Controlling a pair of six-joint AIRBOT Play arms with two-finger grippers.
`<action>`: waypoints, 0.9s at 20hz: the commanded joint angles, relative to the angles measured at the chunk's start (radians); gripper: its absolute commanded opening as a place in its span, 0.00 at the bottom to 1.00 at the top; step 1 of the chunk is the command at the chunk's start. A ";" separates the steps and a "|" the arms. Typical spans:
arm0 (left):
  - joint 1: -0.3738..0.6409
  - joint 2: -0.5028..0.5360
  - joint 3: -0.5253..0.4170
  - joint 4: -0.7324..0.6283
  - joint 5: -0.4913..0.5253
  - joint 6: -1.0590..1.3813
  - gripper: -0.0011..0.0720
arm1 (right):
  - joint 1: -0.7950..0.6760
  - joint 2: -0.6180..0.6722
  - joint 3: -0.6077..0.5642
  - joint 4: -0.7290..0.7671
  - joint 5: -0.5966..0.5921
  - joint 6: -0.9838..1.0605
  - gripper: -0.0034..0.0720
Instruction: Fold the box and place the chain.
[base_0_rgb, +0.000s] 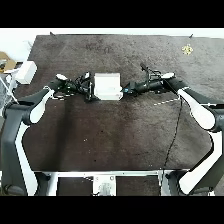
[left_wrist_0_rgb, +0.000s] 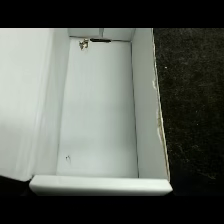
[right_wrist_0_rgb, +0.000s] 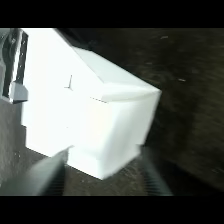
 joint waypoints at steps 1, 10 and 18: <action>0.001 -0.001 0.000 0.000 0.000 0.000 0.49 | 0.035 -0.001 0.031 -0.067 -0.033 0.036 0.68; 0.001 -0.001 0.000 0.000 0.000 0.000 0.49 | 0.089 -0.001 0.084 -0.103 -0.092 0.135 0.62; 0.001 -0.001 0.000 0.000 0.000 0.000 0.49 | 0.165 -0.001 0.116 -0.391 -0.223 0.348 0.62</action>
